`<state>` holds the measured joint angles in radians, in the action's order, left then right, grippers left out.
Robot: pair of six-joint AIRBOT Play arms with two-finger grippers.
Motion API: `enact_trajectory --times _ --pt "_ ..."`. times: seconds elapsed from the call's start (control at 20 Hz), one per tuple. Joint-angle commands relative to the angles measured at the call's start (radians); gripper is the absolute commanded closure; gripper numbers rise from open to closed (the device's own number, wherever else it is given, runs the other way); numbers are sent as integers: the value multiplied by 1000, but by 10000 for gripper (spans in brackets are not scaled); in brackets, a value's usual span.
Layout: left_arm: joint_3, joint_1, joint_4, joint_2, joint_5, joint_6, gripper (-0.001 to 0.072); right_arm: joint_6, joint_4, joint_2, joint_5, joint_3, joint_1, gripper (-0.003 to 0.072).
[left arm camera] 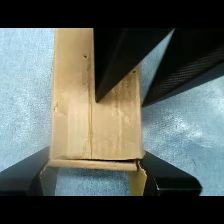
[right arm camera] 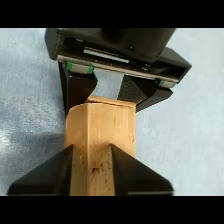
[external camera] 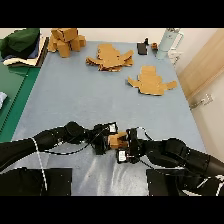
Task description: Fold the box.
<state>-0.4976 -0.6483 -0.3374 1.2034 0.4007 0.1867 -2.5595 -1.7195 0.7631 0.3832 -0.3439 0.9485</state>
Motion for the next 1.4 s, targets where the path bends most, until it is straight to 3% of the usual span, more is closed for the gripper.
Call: enact_trajectory --times 0.0,0.05,0.1,0.15,0.65,0.95,1.35 --pt "-1 0 0 0 0 0 203 0 12 0 -10 0 1 398" --pt "-1 0 0 0 0 0 203 0 11 -4 -9 0 2 400" --pt "-1 0 0 0 0 0 203 0 11 -11 -8 0 2 471" --pt "-1 0 0 0 0 0 203 0 11 -19 -8 0 2 483" --pt "-1 0 0 0 0 0 203 0 11 -92 -8 0 2 484" --pt "-1 0 0 0 0 0 203 0 11 -97 -14 0 1 562" --pt "-1 0 0 0 0 0 203 3 33 -97 -43 -2 0 564"
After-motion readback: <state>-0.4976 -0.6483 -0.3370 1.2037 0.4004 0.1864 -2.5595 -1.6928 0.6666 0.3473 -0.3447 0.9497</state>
